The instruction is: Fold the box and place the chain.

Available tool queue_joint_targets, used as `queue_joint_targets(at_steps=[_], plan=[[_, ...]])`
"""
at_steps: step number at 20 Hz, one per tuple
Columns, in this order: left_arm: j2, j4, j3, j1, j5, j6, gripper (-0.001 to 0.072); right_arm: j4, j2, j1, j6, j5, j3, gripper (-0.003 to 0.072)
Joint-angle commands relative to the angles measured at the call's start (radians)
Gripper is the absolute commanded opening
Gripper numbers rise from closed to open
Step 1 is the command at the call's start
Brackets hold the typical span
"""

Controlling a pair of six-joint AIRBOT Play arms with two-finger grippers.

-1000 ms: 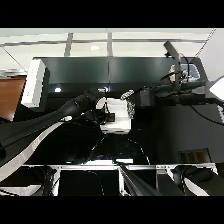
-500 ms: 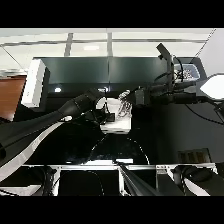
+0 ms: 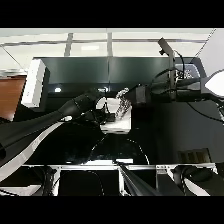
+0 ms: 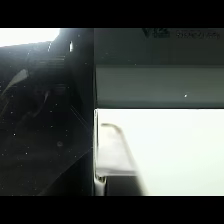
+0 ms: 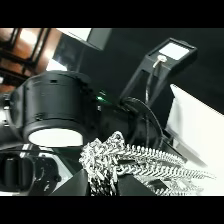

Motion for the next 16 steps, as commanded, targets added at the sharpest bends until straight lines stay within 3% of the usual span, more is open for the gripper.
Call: queue_joint_targets(at_steps=[1, 6, 10, 16], plan=[[0.000, 0.000, 0.000, 0.000, -0.001, 0.000, 0.0028, 0.002, -0.001, -0.003, 0.000, 0.050, 0.037, 0.0016], [0.000, 0.000, 0.000, 0.000, -0.001, 0.000, 0.0028, -0.221, -0.025, 0.049, 0.077, 0.076, -0.012, 0.0016], [0.000, 0.000, 0.000, 0.000, 0.000, 0.000, 0.0028, -0.227, -0.077, 0.057, 0.087, 0.034, -0.081, 0.0016], [0.000, 0.000, 0.000, 0.000, 0.000, 0.000, 0.0028, -0.240, -0.178, 0.060, 0.087, 0.025, -0.089, 0.0017]])
